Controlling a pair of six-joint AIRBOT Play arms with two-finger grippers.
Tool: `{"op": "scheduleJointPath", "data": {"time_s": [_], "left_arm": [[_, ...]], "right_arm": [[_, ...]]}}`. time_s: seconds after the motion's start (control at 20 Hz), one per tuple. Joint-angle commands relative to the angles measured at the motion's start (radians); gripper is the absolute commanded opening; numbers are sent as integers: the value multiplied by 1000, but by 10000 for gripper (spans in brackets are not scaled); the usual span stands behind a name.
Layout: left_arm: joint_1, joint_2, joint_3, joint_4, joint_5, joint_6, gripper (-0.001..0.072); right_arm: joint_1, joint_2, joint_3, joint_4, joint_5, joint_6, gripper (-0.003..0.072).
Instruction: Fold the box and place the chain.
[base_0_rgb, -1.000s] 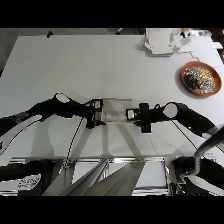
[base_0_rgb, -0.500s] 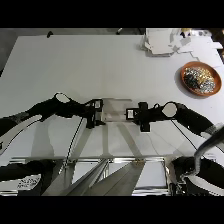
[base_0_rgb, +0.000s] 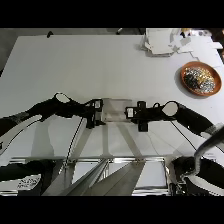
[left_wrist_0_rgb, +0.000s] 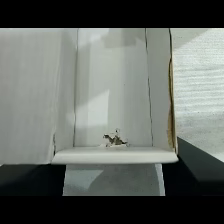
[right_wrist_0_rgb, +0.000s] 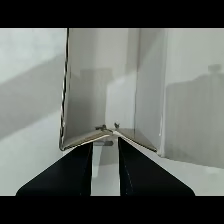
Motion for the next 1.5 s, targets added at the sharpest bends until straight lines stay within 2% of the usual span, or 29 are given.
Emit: {"op": "scheduleJointPath", "data": {"time_s": [0.0, 0.25, 0.4, 0.45, 0.5, 0.55, 0.7, 1.05, 1.15, 1.3, 1.45], "left_arm": [[0, 1, -1, 0, 0, 0, 204], [0, 1, -1, 0, 0, 0, 204], [0, 1, -1, 0, 0, 0, 204], [0, 1, -1, 0, 0, 0, 204], [0, 1, -1, 0, 0, 0, 204], [0, 1, -1, 0, 0, 0, 204], [0, 1, -1, 0, 0, 0, 204], [0, 1, -1, 0, 0, 0, 204], [0, 1, -1, 0, 0, 0, 204], [0, 1, -1, 0, 0, 0, 204], [0, 1, -1, 0, 0, 0, 204]], "right_arm": [[0, -3, -9, 72, -1, -23, 159], [0, -12, -11, 154, -37, -45, 167], [0, -14, -11, 182, -43, -45, 242], [0, -14, -12, 182, -43, -45, 353], [0, -14, -12, 184, -42, -45, 395], [0, -14, -12, 189, -40, -46, 396], [0, -14, -12, 196, -40, -47, 461], [0, -14, -12, 192, -39, -47, 462], [0, 5, -12, 101, -33, -24, 462], [0, 93, -12, -76, -32, 146, 460], [0, 228, -12, -98, 38, 294, 446]]}}
